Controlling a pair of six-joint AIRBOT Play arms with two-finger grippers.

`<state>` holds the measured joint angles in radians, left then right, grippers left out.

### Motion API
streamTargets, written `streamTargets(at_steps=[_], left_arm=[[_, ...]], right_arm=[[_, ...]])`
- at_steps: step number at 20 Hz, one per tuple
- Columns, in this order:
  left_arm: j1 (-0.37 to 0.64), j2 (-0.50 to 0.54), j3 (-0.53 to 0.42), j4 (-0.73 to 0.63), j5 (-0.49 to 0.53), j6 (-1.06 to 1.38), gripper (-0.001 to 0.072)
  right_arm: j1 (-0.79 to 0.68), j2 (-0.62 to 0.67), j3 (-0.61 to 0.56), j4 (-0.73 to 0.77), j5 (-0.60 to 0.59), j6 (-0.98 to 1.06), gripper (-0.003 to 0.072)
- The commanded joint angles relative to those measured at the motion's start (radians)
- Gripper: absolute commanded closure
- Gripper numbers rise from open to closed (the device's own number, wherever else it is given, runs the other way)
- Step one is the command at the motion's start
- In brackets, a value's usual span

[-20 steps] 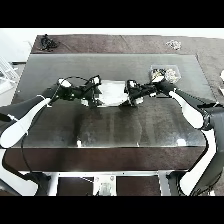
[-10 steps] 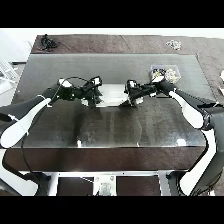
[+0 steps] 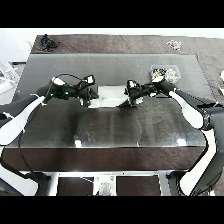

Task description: Fold the box and place the chain.

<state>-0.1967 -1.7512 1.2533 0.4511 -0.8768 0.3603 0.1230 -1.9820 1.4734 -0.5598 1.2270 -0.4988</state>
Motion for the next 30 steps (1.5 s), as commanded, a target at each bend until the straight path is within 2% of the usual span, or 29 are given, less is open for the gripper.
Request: streamTargets(at_steps=[1, 4, 5, 7, 13, 16, 18, 20, 25, 30], left_arm=[[0.047, 0.012, 0.001, -0.073, -0.069, 0.059, 0.0689], [0.067, 0.057, 0.001, -0.078, -0.065, 0.041, 0.0689], [0.074, 0.070, 0.001, -0.069, -0.052, -0.018, 0.0689], [0.101, 0.100, 0.000, -0.035, -0.097, -0.167, 0.0690], [0.214, 0.161, 0.000, 0.153, -0.113, -0.764, 0.0690], [0.228, 0.161, 0.000, 0.313, -0.154, -1.002, 0.0689], [0.228, 0.161, 0.000, 0.372, -0.176, -1.107, 0.0689], [0.228, 0.161, 0.000, 0.379, -0.163, -1.226, 0.0688], [0.228, 0.157, -0.006, 0.373, -0.153, -1.350, 0.0688], [0.228, 0.142, -0.061, 0.271, -0.134, -1.355, 0.0688]], right_arm=[[0.000, 0.000, 0.000, 0.001, -0.003, 0.002, 0.0166], [0.000, 0.000, 0.000, 0.001, -0.003, 0.002, 0.0166], [0.000, 0.000, 0.000, 0.001, -0.003, 0.002, 0.0166], [0.000, 0.000, 0.000, 0.001, -0.003, 0.002, 0.0166], [0.000, 0.000, 0.000, 0.001, -0.003, 0.002, 0.0166], [0.000, 0.000, 0.000, 0.001, -0.003, 0.002, 0.0166], [0.000, 0.000, 0.000, 0.001, -0.003, 0.002, 0.0166], [0.000, 0.000, 0.000, 0.001, -0.003, 0.002, 0.0166], [0.000, 0.000, 0.000, 0.001, -0.003, 0.002, 0.0166], [0.000, 0.000, 0.000, 0.001, -0.003, 0.002, 0.0166]])
